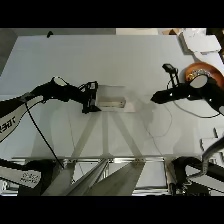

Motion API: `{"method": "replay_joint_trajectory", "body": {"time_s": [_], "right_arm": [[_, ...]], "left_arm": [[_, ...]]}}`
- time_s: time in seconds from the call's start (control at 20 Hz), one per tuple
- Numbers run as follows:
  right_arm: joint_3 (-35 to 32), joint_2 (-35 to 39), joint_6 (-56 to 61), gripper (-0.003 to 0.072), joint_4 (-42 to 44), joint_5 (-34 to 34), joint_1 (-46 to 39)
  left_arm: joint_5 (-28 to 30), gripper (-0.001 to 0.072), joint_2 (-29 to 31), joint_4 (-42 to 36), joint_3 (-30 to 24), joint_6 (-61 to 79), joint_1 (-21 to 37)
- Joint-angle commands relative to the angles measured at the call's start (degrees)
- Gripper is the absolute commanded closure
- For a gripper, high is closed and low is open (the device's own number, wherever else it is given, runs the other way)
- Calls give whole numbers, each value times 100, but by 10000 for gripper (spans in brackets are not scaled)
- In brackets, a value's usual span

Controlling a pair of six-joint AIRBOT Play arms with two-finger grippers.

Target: Fold the box and place the chain.

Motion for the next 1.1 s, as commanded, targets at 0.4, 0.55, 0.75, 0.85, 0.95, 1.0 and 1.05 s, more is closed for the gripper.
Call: {"method": "replay_joint_trajectory", "body": {"time_s": [0.4,0.55,0.75,0.85,0.95,1.0,1.05], "right_arm": [[-385,-734,501,682,1600,-608,898],[-385,-721,236,682,2033,-481,1078],[-382,-719,190,680,2315,-402,1088],[-382,-715,140,669,2660,-361,1088],[-382,-664,11,596,2844,-372,1088],[-382,-608,26,570,2815,-402,1088],[-382,-538,33,570,2793,-472,1088]], "left_arm": [[2,452,2,2,0,0,0],[2,452,2,2,0,0,0],[2,452,2,0,0,0,0],[2,452,2,0,0,0,0],[2,452,2,2,0,0,0],[2,452,2,2,0,0,0],[2,452,2,2,0,0,0]]}}
